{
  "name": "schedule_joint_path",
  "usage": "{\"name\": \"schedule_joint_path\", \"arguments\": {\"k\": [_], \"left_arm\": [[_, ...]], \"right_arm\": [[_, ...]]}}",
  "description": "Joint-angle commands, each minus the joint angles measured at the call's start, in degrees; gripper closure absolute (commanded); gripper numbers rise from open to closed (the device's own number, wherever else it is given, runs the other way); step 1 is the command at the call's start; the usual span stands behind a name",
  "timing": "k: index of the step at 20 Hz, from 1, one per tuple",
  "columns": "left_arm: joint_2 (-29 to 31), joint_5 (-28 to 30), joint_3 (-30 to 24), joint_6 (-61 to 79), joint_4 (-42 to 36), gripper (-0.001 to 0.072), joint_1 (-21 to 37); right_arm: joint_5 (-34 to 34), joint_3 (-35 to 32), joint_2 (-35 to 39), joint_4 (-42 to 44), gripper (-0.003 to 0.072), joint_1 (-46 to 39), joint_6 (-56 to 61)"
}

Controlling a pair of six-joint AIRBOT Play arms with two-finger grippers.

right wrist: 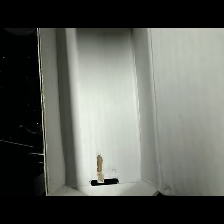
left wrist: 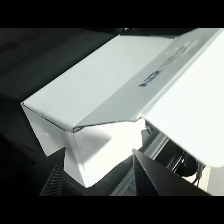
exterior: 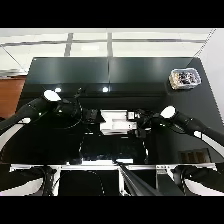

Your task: Fold the box and place the chain.

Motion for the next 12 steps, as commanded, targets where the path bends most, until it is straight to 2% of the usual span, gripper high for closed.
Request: {"name": "schedule_joint_path", "arguments": {"k": [1, 3, 7, 12], "left_arm": [[0.04, 0.87, 2.36, -8.7, 6.73, 0.0225, -1.79], [0.04, 2.67, 3.87, -16.15, 12.9, 0.0225, -4.5], [0.04, 7.58, 6.36, -26.1, 20.02, 0.0226, -10.71], [0.04, 7.85, 8.79, -40.52, 35.6, 0.0226, -16.15]], "right_arm": [[0.0, -0.02, -0.02, 0.02, 0.0546, 0.02, 0.0], [0.0, -0.02, -0.02, 0.02, 0.0546, 0.02, 0.0], [0.0, -0.02, -0.02, 0.02, 0.0546, 0.02, 0.0], [0.0, -0.02, -0.02, 0.02, 0.0546, 0.02, 0.0]]}}
